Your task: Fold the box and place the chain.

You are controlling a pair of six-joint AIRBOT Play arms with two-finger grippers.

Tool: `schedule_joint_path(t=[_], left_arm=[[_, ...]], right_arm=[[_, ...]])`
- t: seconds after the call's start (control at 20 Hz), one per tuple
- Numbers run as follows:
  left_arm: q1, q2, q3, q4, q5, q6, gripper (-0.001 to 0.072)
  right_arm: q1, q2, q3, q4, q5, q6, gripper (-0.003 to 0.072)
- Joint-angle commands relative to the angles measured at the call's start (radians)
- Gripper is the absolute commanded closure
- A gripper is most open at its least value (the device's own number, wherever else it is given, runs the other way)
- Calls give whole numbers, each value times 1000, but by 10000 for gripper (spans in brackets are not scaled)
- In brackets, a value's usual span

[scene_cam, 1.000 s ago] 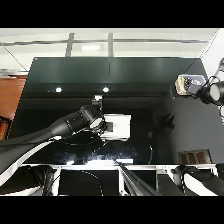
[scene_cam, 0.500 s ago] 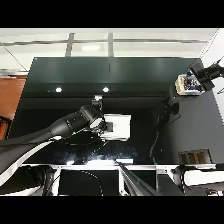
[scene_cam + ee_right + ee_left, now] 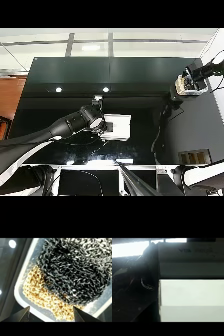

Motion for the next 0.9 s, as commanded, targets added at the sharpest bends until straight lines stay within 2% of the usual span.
schedule_joint_path(t=[0.0,0.3,0.35,0.4,0.45,0.5,0.55,0.6,0.65,0.75,0.85], left_arm=[[0,0,1,0,0,0,685],[0,0,1,0,0,0,685],[0,0,1,0,0,0,685],[0,0,1,0,0,0,685],[0,0,1,0,0,0,685],[0,0,1,0,0,0,685],[0,0,1,0,0,0,685],[0,0,1,0,0,0,685],[0,0,1,0,0,0,685],[0,0,1,0,1,0,685],[0,0,1,0,0,0,685]], right_arm=[[0,-24,4,6,-10,12,78],[18,-64,4,3,-26,15,83],[21,-70,4,7,-33,15,128],[25,-74,4,11,-43,15,129],[27,-74,4,12,-55,14,226],[29,-74,5,16,-58,14,264],[29,-74,5,20,-55,1,377],[29,-73,5,27,-51,-34,528],[29,-73,5,35,-41,-63,633],[27,-70,13,38,0,-119,635],[21,-55,23,36,27,-173,679]])
